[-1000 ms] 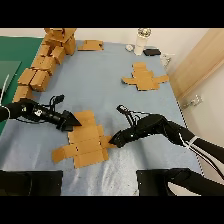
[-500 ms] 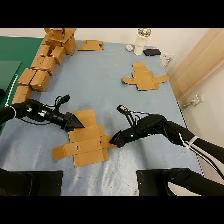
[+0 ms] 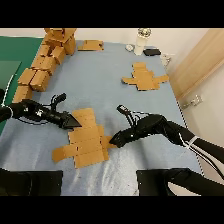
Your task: Fold the box.
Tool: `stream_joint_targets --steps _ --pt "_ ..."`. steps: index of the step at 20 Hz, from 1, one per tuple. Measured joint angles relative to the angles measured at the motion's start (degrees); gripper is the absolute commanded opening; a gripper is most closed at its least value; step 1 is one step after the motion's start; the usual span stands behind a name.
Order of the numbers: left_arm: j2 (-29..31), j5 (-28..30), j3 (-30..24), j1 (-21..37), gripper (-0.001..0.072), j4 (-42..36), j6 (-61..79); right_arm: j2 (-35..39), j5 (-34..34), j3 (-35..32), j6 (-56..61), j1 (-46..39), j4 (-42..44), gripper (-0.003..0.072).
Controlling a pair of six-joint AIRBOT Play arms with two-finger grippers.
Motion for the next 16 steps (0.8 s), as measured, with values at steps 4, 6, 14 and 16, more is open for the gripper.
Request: stream_joint_targets --steps 4,6,14,16 --pt "0.00 -1.18 0.00 -0.87 0.0013 0.00 1.88 0.00 0.63 -0.02 0.44 0.02 -0.24 0.0006" --pt "0.00 -2.73 0.02 -1.73 0.0012 -0.22 4.02 0.00 1.86 0.11 0.90 0.07 -0.61 0.0212" --pt "2.91 -0.31 3.85 -9.29 0.0012 -0.72 10.64 0.02 1.14 11.87 14.62 -8.81 -12.13 0.0014" --pt "5.16 3.61 4.42 -12.79 0.0011 -2.08 13.42 0.13 -2.49 15.72 17.99 -10.69 -13.73 0.0003"
